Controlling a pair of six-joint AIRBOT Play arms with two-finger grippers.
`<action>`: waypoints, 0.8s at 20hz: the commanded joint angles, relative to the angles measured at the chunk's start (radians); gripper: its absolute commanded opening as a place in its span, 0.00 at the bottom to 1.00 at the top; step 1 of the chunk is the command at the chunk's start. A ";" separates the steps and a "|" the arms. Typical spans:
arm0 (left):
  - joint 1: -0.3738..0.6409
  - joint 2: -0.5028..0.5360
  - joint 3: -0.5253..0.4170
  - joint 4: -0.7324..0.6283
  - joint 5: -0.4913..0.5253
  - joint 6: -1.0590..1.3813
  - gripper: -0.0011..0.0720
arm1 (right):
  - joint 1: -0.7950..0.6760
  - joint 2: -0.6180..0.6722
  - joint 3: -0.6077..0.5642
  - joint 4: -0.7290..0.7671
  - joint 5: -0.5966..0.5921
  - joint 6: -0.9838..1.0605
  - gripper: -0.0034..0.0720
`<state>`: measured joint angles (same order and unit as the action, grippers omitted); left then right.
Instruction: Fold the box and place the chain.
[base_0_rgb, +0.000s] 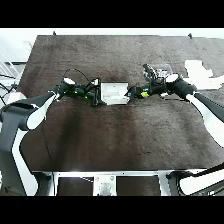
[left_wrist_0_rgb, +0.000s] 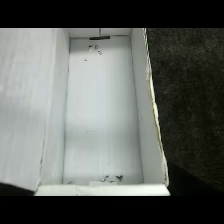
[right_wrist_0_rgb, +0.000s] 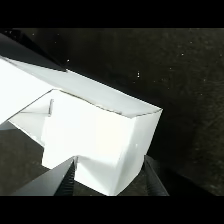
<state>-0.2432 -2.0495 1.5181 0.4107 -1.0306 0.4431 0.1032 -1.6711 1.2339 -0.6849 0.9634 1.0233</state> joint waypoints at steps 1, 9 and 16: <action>0.001 0.000 0.000 0.000 -0.001 0.000 0.59 | 0.025 0.000 0.002 -0.078 -0.033 0.094 0.74; 0.001 0.000 0.000 0.000 -0.002 0.000 0.59 | 0.094 0.000 0.046 -0.150 -0.059 0.188 0.74; 0.001 0.000 0.000 0.000 -0.002 0.000 0.59 | 0.154 -0.002 0.086 -0.399 -0.060 0.417 0.74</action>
